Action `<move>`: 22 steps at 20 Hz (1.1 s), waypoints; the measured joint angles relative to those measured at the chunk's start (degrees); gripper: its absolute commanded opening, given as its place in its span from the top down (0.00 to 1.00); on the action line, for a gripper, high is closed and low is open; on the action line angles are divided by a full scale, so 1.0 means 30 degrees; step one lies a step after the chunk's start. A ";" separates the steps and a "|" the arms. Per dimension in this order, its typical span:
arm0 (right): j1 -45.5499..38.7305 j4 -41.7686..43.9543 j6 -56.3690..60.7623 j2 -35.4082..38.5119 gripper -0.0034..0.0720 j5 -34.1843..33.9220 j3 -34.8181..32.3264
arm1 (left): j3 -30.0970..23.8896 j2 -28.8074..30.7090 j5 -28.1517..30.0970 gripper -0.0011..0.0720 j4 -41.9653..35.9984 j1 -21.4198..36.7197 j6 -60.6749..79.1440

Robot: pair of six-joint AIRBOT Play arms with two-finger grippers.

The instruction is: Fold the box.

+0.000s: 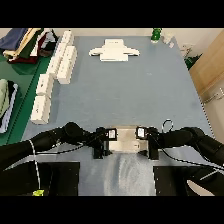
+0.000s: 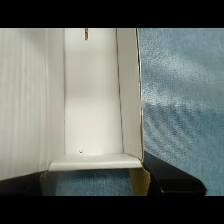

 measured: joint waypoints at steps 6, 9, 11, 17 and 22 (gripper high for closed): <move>0.0000 0.0000 0.0000 0.0007 0.01 -0.0015 0.0000 | 0.0000 0.0000 -0.0160 0.49 0.0000 0.0000 -0.0015; 0.0000 0.0000 0.0007 0.0000 0.01 -0.0007 0.0000 | 0.0000 0.0000 -0.0182 0.49 0.0000 0.0007 -0.0015; 0.0000 0.0000 0.0007 0.0007 0.01 -0.0007 0.0000 | 0.0000 0.0000 -0.0197 0.46 0.0007 0.0007 -0.0015; 0.0000 -0.0007 0.0015 0.0007 0.01 0.0058 0.0007 | 0.0000 0.0000 -0.0233 0.08 0.0029 0.0000 0.0007; 0.0000 -0.0007 0.0015 0.0007 0.01 0.0044 0.0007 | 0.0000 0.0000 -0.0204 0.08 0.0015 0.0000 0.0007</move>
